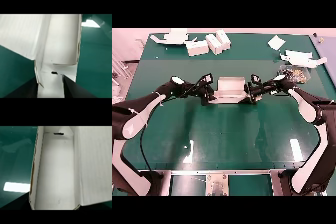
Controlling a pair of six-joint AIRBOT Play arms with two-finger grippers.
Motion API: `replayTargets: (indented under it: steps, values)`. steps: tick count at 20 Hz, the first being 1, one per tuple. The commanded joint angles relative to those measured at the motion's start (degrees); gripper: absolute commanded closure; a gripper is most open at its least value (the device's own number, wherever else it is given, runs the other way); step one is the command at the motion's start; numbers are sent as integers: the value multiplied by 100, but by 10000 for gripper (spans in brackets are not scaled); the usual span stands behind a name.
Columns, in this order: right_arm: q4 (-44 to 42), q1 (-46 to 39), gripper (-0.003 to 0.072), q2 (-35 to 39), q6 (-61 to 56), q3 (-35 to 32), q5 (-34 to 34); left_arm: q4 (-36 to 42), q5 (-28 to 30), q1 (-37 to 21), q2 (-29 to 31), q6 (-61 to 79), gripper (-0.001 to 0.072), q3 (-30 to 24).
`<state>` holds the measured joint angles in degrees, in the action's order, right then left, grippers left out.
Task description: Fold the box and place the chain.
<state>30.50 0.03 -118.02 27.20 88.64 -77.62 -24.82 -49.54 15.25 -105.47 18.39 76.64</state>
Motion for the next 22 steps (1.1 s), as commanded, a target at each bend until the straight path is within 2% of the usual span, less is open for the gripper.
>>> replayTargets:
  steps: [1,8,11,12,13,17,22]
  values:
    - [0,0,192,0,0,2,-4,-271,-11,0,-2,-195,375,0]
    - [0,0,192,0,-2,2,-4,11,-234,2,-2,-122,377,0]
    - [0,0,192,0,0,2,-4,487,-210,7,-109,188,379,0]
    - [0,0,192,0,0,2,-4,564,-173,13,-142,203,524,2]
    - [0,0,192,0,0,2,-4,649,-170,13,-164,221,550,0]
    - [0,0,192,0,-2,2,-4,890,-151,33,-175,315,550,0]
    - [0,0,192,0,0,2,-4,940,109,319,-275,525,550,0]
